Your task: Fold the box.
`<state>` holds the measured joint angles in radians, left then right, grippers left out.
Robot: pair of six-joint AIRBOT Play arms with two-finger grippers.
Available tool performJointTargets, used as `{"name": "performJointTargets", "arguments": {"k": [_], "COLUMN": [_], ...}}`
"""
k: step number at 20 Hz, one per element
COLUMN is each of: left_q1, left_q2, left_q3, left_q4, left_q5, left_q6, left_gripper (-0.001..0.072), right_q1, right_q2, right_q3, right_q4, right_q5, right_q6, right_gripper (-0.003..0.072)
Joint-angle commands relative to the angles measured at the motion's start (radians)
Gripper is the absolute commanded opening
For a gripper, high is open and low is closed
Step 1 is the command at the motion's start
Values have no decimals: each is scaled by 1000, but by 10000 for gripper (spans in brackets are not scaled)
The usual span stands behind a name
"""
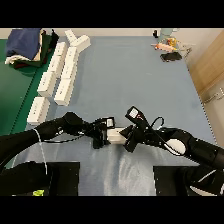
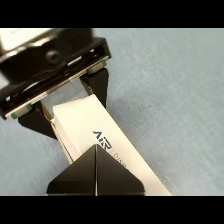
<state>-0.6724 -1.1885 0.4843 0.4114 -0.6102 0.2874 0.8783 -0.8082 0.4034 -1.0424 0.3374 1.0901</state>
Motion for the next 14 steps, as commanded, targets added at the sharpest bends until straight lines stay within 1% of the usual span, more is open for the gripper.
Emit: {"name": "performJointTargets", "arguments": {"k": [1, 5, 11, 14], "left_q1": [0, 0, 0, 0], "left_q2": [0, 0, 0, 0], "left_q3": [1, 1, 1, 1], "left_q4": [0, 0, 0, 0], "left_q5": [0, 0, 0, 0], "left_q6": [0, 0, 0, 0], "left_gripper": [481, 481, 481, 480], "right_q1": [24, 61, 65, 65], "right_q2": [-1, -1, -2, -3], "right_q3": [-63, -105, -151, -156], "right_q4": [159, 171, 215, 227], "right_q5": [-153, -191, -188, -187], "right_q6": [27, 27, 39, 47], "right_gripper": [2, 2, 3, 3]}}
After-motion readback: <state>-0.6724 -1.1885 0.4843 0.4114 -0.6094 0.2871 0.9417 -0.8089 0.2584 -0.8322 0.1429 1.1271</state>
